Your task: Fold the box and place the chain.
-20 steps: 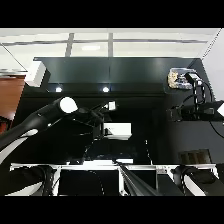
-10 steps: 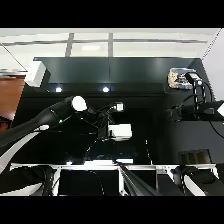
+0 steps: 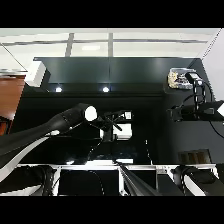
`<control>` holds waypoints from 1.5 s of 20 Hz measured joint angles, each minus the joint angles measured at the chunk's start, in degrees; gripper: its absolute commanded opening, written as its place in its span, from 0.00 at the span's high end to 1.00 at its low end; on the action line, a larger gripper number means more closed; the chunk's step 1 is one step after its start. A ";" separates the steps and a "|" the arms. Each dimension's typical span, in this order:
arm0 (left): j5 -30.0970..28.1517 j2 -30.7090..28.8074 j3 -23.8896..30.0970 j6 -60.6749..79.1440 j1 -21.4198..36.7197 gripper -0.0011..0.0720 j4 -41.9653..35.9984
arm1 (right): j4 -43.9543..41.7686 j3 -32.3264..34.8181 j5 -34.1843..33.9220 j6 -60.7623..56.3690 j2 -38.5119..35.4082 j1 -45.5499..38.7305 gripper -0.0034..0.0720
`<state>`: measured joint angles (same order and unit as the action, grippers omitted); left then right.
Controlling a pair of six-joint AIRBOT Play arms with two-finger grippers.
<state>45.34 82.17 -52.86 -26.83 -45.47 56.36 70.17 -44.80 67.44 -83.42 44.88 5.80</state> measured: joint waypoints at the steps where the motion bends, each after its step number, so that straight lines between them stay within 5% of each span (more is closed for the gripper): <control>1: -0.68 0.17 0.00 -0.66 -0.61 0.28 1.16 | 0.00 0.00 0.00 0.00 0.00 0.00 0.94; 3: -1.22 0.11 -0.02 -2.14 -1.14 0.51 2.47 | 0.00 0.00 0.00 -0.09 0.00 0.00 0.94; 9: 4.55 -5.29 0.00 -16.96 7.48 0.51 12.98 | 0.31 0.00 -0.09 -0.17 0.00 0.00 0.94; 13: 10.08 -10.88 0.00 -29.22 24.74 0.51 23.56 | 0.35 0.00 -1.11 -0.17 0.00 0.00 0.94; 18: 10.67 -13.20 -0.15 -39.50 53.07 0.51 27.87 | 0.33 0.00 -3.13 -0.17 0.07 0.00 0.94; 23: 8.94 -6.91 -6.95 -39.06 68.52 0.51 25.75 | 0.22 0.00 -4.42 -0.17 0.11 0.00 0.94; 30: 8.66 8.48 -20.79 -35.60 71.45 0.47 23.30 | 0.17 0.00 -4.90 -2.47 0.13 0.00 0.94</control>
<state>54.00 90.65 -73.65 -62.43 25.98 79.66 70.35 -44.80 62.54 -85.89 45.01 5.80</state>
